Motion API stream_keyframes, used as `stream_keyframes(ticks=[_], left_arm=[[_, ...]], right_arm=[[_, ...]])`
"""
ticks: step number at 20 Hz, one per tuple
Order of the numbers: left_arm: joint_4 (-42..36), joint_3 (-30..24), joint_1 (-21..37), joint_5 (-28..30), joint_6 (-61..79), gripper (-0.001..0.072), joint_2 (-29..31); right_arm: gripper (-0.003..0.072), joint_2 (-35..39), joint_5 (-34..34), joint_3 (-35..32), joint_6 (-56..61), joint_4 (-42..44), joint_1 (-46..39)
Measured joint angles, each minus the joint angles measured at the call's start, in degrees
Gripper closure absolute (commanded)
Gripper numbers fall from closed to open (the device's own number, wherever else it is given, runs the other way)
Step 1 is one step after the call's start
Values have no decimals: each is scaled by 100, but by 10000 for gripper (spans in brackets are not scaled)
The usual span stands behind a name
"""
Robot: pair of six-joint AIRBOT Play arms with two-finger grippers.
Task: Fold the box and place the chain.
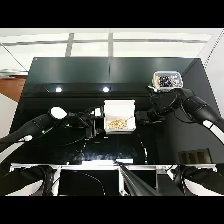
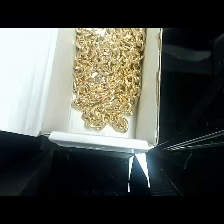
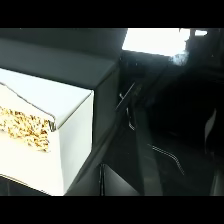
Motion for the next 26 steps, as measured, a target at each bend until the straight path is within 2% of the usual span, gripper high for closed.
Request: stream_keyframes(ticks=[26], left_arm=[[-22, 243, -157, -9, 59, 9, -363]], right_arm=[[669, -177, 269, 0, -2, 146, 114]])
